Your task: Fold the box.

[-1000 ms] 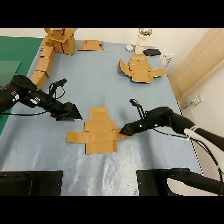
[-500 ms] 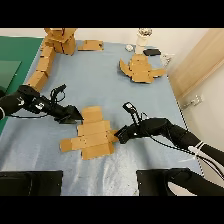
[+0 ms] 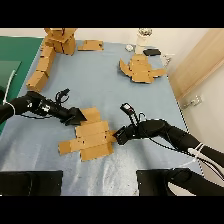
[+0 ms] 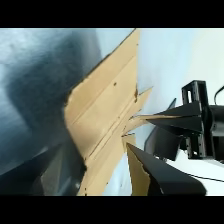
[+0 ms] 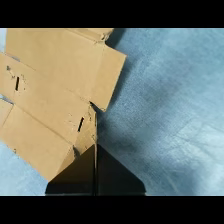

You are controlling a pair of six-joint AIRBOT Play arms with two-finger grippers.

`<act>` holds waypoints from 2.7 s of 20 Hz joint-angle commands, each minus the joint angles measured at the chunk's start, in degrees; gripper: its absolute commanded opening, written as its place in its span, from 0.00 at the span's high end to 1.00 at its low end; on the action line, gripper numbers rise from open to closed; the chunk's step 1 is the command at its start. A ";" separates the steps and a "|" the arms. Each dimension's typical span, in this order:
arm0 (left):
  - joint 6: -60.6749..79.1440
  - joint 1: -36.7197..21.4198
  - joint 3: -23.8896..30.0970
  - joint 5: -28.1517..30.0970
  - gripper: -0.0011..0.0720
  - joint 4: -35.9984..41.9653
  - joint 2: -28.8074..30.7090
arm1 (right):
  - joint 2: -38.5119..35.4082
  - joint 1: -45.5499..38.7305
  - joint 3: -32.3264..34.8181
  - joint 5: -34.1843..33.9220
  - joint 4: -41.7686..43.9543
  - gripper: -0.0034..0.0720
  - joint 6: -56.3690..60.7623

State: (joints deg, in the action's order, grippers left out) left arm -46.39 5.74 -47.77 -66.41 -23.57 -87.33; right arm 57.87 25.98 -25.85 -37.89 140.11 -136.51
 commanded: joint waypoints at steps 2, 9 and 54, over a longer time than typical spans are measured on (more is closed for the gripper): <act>6.71 2.01 -1.66 -3.02 0.18 3.85 -3.43 | -0.07 0.17 0.00 0.35 -0.42 0.95 0.61; 9.73 2.86 -2.54 -3.10 0.62 3.76 -3.76 | -0.02 0.17 -0.02 0.35 -0.44 0.95 0.66; 68.08 27.52 11.76 25.35 0.97 19.78 14.10 | -12.41 -12.68 -9.68 -15.67 -29.73 0.95 45.77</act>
State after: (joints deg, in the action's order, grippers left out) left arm 20.43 33.23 -36.45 -41.41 -3.97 -73.32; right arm 46.11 11.38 -37.12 -51.53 110.37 -91.26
